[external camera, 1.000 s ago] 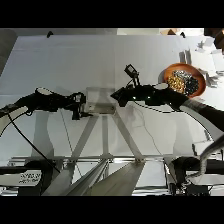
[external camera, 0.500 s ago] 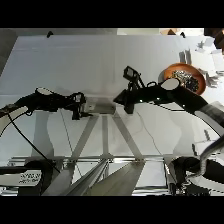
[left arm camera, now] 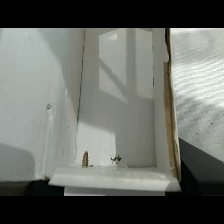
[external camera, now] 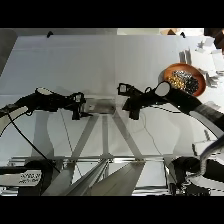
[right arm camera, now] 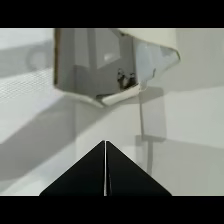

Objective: Fold the box and place the chain.

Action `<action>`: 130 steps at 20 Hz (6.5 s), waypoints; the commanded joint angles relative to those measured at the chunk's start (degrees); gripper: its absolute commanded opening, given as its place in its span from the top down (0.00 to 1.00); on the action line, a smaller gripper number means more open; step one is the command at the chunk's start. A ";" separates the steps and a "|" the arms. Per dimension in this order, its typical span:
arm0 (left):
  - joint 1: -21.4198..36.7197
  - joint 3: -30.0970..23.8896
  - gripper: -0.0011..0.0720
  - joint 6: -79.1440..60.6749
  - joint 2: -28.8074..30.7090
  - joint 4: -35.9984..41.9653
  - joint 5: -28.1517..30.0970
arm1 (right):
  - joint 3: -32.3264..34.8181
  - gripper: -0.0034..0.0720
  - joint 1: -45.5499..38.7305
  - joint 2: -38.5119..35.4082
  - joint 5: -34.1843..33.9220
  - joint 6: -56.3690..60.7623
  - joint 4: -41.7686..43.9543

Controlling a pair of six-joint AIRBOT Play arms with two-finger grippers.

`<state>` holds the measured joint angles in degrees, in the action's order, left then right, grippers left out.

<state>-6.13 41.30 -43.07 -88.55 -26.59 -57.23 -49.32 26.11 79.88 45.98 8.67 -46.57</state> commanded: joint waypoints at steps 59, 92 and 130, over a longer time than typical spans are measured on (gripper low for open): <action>-0.02 0.02 0.52 0.00 0.04 -0.02 0.00 | 0.52 0.94 -7.91 -15.28 4.02 41.81 -13.25; -0.02 0.02 0.52 0.00 0.04 0.00 0.00 | 13.55 0.27 -3.21 0.48 0.66 28.63 44.61; -0.02 0.02 0.52 0.00 0.04 0.00 0.00 | -3.67 0.18 16.85 2.05 -15.15 95.06 -16.31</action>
<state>-6.13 41.30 -43.05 -88.55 -26.59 -57.23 -52.60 41.82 81.28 30.30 102.48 -62.19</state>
